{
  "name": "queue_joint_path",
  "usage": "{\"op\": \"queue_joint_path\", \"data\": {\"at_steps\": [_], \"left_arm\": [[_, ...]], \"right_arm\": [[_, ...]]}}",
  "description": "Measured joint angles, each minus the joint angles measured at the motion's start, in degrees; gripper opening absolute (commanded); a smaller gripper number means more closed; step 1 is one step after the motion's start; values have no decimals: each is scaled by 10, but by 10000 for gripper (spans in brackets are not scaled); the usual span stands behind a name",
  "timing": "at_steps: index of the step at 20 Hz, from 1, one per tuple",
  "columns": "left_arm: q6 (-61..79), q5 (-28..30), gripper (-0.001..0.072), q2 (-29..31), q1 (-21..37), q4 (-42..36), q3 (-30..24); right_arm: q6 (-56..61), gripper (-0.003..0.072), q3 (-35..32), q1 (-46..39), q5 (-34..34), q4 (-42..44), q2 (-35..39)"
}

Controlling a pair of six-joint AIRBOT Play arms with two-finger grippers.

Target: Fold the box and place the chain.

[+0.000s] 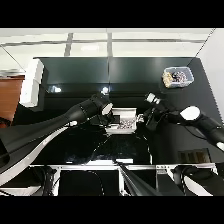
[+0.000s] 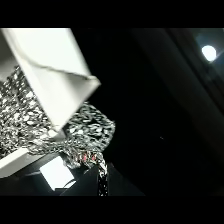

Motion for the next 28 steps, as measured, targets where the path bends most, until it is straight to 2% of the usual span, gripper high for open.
{"op": "queue_joint_path", "data": {"at_steps": [3, 6, 8, 11, 15, 20, 24, 28], "left_arm": [[0, 0, 30, 0, 0, 0, 0], [0, 0, 30, 0, 0, 0, 0], [0, 0, 30, 0, 0, 0, 0], [0, 0, 29, 0, 0, 0, 0], [0, -1, 29, 0, 0, 0, 0], [0, -1, 29, 0, 0, 0, 0], [0, -1, 29, 0, 0, 0, 0], [0, -1, 30, 0, 0, 0, 0]], "right_arm": [[127, 12, 43, -33, 83, -68, 64], [224, 13, 101, -50, 173, -85, 122], [268, 16, 143, -54, 224, -58, 144], [306, 16, 198, -58, 271, 39, 160], [324, 16, 251, -60, 264, 185, 167], [332, 16, 287, -60, 226, 316, 169], [330, 16, 297, -60, 203, 398, 169], [329, 17, 301, -60, 199, 434, 165]]}}
